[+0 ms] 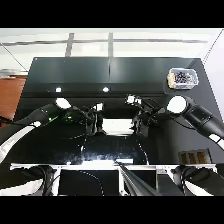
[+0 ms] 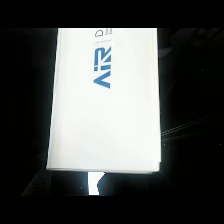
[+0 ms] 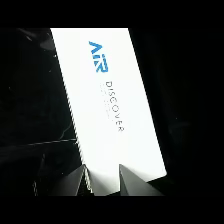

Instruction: Fold the box and place the chain.

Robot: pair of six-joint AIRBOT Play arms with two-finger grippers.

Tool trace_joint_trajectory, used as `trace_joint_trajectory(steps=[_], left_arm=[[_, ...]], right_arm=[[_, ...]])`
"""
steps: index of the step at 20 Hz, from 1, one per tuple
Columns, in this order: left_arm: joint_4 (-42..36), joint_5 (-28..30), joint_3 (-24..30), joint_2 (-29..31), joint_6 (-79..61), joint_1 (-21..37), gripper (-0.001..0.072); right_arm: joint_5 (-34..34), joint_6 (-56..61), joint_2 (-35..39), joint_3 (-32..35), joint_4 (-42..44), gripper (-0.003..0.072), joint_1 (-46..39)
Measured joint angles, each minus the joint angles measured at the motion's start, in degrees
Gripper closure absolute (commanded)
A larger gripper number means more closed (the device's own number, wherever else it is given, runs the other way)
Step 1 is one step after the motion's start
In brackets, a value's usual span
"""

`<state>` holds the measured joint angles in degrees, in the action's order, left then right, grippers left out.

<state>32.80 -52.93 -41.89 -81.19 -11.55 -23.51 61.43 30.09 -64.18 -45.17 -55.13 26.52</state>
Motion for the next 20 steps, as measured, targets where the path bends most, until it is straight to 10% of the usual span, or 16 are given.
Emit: trace_joint_trajectory(steps=[20], left_arm=[[0.0,0.1,0.0,0.0,-0.1,0.0,0.0203]], right_arm=[[-3.7,7.3,-1.9,-0.1,-2.5,0.0413,3.8]])
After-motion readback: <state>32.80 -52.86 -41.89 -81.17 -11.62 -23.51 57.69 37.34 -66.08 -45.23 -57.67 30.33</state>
